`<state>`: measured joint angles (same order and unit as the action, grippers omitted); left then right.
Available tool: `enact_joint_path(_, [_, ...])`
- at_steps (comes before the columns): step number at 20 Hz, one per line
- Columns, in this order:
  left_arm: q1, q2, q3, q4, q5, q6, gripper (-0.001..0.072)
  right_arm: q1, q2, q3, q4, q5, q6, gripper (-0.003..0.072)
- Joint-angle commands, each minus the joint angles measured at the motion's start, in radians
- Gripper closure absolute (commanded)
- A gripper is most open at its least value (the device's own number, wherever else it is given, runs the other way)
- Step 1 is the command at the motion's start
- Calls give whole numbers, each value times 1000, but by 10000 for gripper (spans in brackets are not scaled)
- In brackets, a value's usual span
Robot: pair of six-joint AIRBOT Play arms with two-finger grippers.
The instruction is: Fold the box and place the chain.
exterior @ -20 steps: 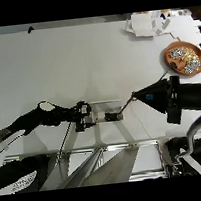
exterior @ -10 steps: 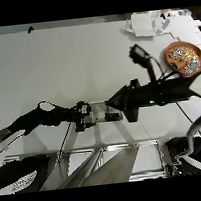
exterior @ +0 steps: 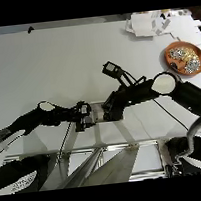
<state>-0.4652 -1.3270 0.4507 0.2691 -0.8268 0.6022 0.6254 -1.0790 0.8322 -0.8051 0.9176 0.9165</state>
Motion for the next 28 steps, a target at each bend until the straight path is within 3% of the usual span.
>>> enact_joint_path(1, [0, 0, 0, 0, 0, 0, 573, 24, -46, -1, -64, 11, 3, 665])
enact_joint_path(5, [0, 0, 0, 0, 0, 0, 573, 66, -48, -2, -67, 21, 3, 660])
enact_joint_path(6, [0, 0, 0, 0, 0, 0, 573, 71, -48, -2, -66, 18, 3, 620])
enact_joint_path(9, [0, 0, 0, 0, 0, 0, 573, 72, -48, -1, -71, 6, 36, 608])
enact_joint_path(12, [0, 0, 0, 0, 0, 0, 573, 69, -39, 1, -85, 13, 96, 560])
enact_joint_path(14, [0, 0, 0, 0, 0, 0, 573, 49, -8, 10, -93, 33, 125, 481])
enact_joint_path(18, [0, 0, 0, 0, 0, 0, 573, -55, 103, 94, -245, 142, 230, 490])
enact_joint_path(20, [0, 0, 0, 0, 0, 0, 573, -146, 150, 126, -409, 153, 331, 637])
enact_joint_path(21, [0, 0, 0, 0, 0, 0, 573, -200, 160, 126, -488, 149, 378, 643])
enact_joint_path(24, [0, 0, 0, 0, 0, 0, 573, -351, 121, 124, -613, 139, 475, 665])
enact_joint_path(28, [0, 0, 0, 0, 0, 0, 573, -453, -16, 107, -613, 130, 475, 665])
